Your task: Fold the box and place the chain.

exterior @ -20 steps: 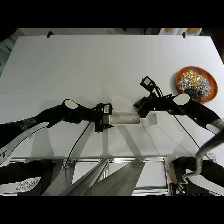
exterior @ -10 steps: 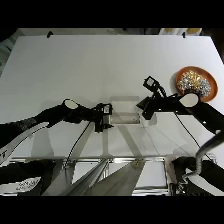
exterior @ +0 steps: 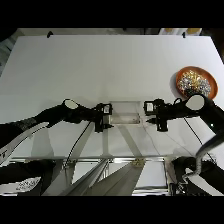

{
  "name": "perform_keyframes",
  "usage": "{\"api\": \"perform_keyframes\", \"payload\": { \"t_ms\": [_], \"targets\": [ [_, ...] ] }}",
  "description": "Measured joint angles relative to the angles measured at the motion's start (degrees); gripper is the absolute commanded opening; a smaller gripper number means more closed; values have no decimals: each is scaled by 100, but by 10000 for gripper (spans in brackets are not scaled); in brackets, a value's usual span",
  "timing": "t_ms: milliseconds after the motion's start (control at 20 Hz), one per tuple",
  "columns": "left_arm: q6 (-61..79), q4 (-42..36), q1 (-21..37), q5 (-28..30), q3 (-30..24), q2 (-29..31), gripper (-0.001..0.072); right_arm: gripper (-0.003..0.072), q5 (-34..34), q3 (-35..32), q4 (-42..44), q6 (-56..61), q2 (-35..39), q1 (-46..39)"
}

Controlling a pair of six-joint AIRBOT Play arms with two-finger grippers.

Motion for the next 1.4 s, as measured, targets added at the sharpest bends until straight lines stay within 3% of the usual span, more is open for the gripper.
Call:
{"api": "perform_keyframes", "payload": {
  "t_ms": [550,1300,1400],
  "targets": [
    [0,0,0,0,0,0,389,174,-337,-57,664,-688,-595,-4],
    [0,0,0,0,0,0,389,167,-763,-275,1690,-870,-658,188],
    [2,2,0,0,0,0,389,202,-817,-358,1711,-872,-658,240]
  ]
}}
